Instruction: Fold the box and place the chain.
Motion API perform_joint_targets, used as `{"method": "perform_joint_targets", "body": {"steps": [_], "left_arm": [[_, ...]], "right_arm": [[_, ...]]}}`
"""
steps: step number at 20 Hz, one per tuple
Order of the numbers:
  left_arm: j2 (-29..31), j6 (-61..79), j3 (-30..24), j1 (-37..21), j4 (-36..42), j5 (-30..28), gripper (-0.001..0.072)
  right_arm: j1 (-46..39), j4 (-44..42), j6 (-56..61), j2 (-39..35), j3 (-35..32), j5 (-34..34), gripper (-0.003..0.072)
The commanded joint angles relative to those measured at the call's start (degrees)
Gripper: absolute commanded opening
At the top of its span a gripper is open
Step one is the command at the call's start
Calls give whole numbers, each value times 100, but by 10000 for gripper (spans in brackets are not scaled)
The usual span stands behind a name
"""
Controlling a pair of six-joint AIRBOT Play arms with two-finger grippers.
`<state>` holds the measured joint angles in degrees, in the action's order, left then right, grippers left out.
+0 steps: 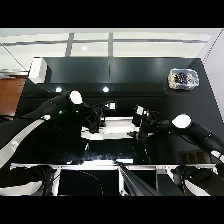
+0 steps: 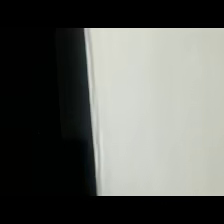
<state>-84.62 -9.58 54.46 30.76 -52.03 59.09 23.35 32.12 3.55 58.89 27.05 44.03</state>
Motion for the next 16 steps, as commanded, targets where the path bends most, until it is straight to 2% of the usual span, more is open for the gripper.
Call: {"method": "perform_joint_targets", "body": {"steps": [1, 16], "left_arm": [[4, -136, 4, -7, 22, 11, 31], [2, -133, 4, -11, 22, 2, 33]], "right_arm": [[-2, -39, -238, 68, -11, 354, 705], [-2, 90, -1202, 533, -24, 328, 705]]}}
